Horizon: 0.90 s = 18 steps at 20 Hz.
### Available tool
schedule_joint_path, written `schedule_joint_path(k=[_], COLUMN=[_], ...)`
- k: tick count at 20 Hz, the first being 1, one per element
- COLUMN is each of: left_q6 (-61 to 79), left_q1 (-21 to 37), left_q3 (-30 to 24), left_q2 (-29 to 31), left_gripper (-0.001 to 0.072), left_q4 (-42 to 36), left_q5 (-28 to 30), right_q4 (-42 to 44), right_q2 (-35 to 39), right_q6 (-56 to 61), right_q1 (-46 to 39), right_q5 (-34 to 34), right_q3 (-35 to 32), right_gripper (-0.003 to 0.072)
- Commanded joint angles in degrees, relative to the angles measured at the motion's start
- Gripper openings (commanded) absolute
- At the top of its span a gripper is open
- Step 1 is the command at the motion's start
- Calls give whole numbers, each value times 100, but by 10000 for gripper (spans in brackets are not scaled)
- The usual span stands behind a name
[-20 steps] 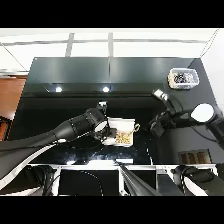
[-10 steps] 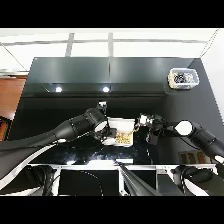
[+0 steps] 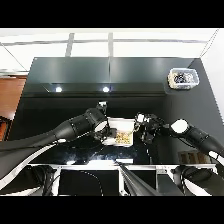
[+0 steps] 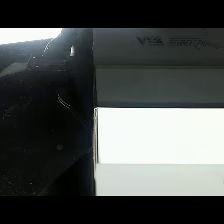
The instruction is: Fold the box and place the chain.
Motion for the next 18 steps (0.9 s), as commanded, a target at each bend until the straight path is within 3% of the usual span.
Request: schedule_joint_path(k=[1,4,5,10,11,13,15,18], left_q6=[2,2,2,2,2,2,2,2], left_q1=[4,4,4,4,4,4,4,4], left_q3=[0,0,0,0,0,0,0,0], left_q2=[-4,-4,-4,-4,-4,-4,-4,-4], left_gripper=[30,30,30,30,30,30,30,30], left_q4=[2,0,2,0,0,-2,0,0], left_q5=[0,0,0,-4,-2,-2,0,0], right_q4=[125,52,-74,-1244,-1580,-1878,-1810,-887], right_q2=[-35,-33,-26,289,452,809,1093,1340], right_q6=[131,284,352,2210,2688,3550,4524,5047], right_q1=[2,2,2,-13,-11,-11,-9,-11], right_q5=[-74,-140,-76,575,977,2400,3571,4004], right_q3=[-4,2,22,470,608,1029,1471,1753], right_gripper=[720,134,14,13,12,13,13,12])
